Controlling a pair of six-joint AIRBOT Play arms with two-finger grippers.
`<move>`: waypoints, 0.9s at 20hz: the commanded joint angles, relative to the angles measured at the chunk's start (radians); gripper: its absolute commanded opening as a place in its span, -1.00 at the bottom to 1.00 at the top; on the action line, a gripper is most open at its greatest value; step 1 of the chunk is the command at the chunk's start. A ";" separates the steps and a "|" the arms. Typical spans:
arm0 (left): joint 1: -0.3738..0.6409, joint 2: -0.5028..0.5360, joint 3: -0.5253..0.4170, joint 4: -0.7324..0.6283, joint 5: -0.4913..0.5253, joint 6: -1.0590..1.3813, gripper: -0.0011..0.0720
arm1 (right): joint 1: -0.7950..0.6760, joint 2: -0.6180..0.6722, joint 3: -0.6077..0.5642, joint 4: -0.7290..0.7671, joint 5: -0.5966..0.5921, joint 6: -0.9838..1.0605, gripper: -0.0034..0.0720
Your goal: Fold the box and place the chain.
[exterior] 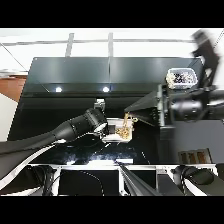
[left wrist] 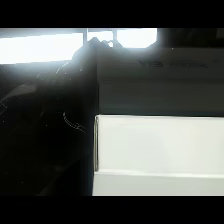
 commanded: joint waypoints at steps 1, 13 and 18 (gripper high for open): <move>0.000 0.001 0.000 0.000 0.004 0.000 -0.88 | 0.036 -0.050 -0.039 -0.100 -0.008 0.019 -0.83; 0.000 0.001 0.000 0.000 0.003 0.000 -0.88 | -0.117 -0.050 -0.285 -0.454 -0.160 0.089 0.88; 0.000 0.001 0.000 0.000 0.003 0.000 -0.88 | -0.244 -0.065 -0.390 -0.650 -0.410 0.037 0.88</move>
